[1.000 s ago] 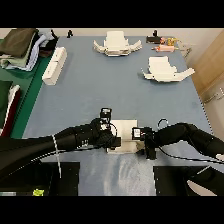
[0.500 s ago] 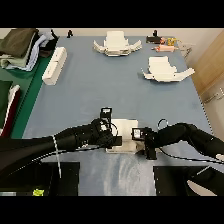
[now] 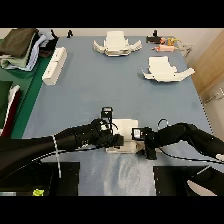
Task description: Fold the box.
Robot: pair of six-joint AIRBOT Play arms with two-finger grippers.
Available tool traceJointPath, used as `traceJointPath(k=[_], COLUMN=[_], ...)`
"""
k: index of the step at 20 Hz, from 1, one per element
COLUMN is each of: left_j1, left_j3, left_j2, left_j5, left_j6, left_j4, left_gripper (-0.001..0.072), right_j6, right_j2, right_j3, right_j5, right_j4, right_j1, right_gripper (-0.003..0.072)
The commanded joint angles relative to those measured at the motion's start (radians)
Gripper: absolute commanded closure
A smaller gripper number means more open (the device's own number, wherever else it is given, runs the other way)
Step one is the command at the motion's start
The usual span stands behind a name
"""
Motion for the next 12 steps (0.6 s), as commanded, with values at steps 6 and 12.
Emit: traceJointPath(k=[6,12], left_j1=[0.001,0.001], left_j3=[0.002,0.097], left_j2=[0.048,0.266], left_j5=[-0.070,-0.326], left_j6=[0.001,0.068], left_j4=[-0.023,0.004], left_gripper=[0.0169,0.0170], right_j6=[0.000,0.000], right_j2=[0.000,0.000], right_j3=[0.000,0.000], right_j5=[0.000,0.000], right_j4=[0.001,0.001], right_j1=[0.000,0.000], right_gripper=[0.0177,0.0177])
